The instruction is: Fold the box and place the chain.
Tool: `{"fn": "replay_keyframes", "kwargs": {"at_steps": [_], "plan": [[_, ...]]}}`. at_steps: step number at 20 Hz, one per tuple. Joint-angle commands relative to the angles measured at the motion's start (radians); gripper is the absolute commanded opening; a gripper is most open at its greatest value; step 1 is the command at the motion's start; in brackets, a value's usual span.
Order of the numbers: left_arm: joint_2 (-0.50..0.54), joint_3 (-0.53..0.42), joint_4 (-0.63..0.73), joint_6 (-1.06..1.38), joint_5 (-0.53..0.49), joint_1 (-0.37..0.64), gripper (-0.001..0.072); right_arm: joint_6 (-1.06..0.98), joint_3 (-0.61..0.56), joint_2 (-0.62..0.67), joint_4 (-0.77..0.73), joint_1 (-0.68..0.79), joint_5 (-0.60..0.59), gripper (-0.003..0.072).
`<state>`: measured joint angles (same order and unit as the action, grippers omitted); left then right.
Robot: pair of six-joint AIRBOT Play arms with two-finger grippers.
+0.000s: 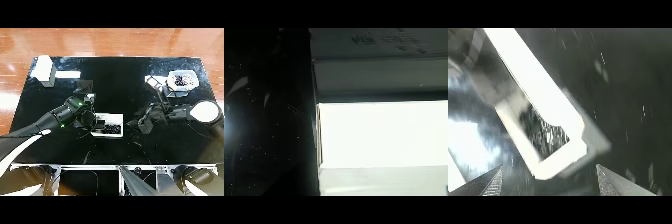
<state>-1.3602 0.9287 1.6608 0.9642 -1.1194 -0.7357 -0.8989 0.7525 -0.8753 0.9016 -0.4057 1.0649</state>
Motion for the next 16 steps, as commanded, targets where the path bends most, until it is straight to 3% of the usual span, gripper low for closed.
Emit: {"fn": "replay_keyframes", "kwargs": {"at_steps": [1,2,3,9,13,16], "plan": [[0.001,0.011,0.002,0.0,0.0,0.0,0.0208,-0.089,0.001,0.013,0.051,0.055,0.151,0.0682],[0.001,0.011,0.002,0.0,-0.003,0.0,0.0386,-0.1,0.001,0.013,0.048,0.055,0.151,0.0682],[0.001,0.011,0.002,0.0,-0.006,0.0,0.0468,-0.111,0.001,0.013,0.045,0.055,0.15,0.0682],[0.02,0.068,-0.002,0.103,-0.155,0.001,0.0472,-0.222,0.001,0.013,0.046,0.055,0.134,0.0683],[0.163,0.059,-0.014,0.222,-0.219,0.002,0.0471,-0.322,0.003,0.013,0.038,0.055,0.09,0.0683],[0.316,-0.005,-0.079,0.294,-0.289,0.018,0.047,-0.398,0.042,0.008,0.038,0.055,0.055,0.0683]]}}
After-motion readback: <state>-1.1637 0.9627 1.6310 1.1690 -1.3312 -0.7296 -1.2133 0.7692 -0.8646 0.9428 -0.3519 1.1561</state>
